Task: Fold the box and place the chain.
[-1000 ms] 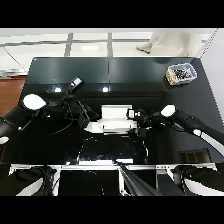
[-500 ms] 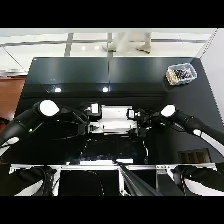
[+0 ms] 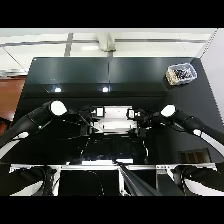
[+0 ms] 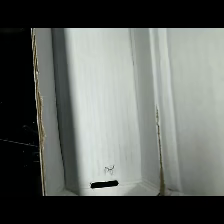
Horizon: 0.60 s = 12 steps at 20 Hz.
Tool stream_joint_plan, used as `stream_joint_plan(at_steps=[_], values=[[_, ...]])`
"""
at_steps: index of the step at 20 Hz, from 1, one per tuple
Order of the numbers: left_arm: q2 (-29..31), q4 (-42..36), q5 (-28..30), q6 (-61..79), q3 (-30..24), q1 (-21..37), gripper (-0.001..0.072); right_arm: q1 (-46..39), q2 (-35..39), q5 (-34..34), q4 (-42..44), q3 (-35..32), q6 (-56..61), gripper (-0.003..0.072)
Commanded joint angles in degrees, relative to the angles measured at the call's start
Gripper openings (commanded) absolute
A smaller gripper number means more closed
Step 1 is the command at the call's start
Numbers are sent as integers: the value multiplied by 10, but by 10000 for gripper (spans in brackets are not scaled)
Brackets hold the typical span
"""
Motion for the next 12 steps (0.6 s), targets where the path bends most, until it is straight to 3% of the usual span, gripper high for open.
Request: stream_joint_plan(at_steps=[1,2,4,9,12], values=[[-4,-10,-16,0,1,-2,443,0,0,0,0,0,0,138],[-6,-10,-16,0,1,-2,314,0,0,0,0,0,0,137],[-9,-11,-12,0,1,-2,221,0,0,0,0,0,0,138],[-10,-37,0,0,1,-16,222,0,0,0,0,0,0,137],[-14,-58,43,-1,1,-30,222,0,0,0,0,0,0,138]])
